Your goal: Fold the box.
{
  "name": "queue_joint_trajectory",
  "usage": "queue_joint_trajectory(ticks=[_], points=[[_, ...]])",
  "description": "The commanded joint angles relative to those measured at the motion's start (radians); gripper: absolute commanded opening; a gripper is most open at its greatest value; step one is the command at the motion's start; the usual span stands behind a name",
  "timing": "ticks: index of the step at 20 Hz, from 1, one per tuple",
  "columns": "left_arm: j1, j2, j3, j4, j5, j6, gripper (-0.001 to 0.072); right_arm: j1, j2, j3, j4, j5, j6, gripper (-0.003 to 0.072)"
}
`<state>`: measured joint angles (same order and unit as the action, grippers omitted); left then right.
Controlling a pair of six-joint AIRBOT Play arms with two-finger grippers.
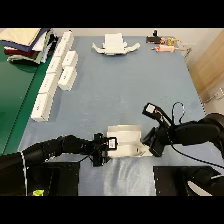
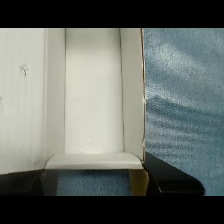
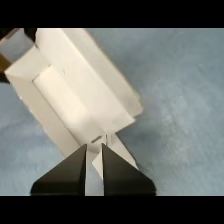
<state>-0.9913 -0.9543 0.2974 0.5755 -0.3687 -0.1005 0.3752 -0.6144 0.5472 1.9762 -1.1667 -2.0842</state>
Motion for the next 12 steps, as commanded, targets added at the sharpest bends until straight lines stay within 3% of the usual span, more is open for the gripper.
queue_joint_trajectory(ticks=[1,2,3,4,9,12], points=[[0.000,0.000,0.000,0.000,0.000,0.000,0.0457,0.001,0.062,-0.069,-0.073,-0.161,-0.097,0.0285],[0.000,0.000,0.000,0.000,0.000,0.000,0.0457,0.001,0.061,-0.108,-0.089,-0.138,-0.166,0.0442],[0.000,0.000,0.000,0.000,0.000,0.000,0.0457,0.001,0.059,-0.144,-0.096,-0.089,-0.229,0.0553],[0.001,0.000,0.000,0.000,0.000,0.000,0.0457,0.002,0.058,-0.179,-0.091,-0.016,-0.290,0.0600],[0.000,0.000,0.000,0.000,0.000,0.000,0.0457,0.066,0.031,-0.227,-0.095,0.256,-0.458,0.0600],[0.000,0.000,0.000,0.000,0.000,0.000,0.0457,0.069,-0.025,-0.227,-0.056,0.303,-0.458,0.0581]])
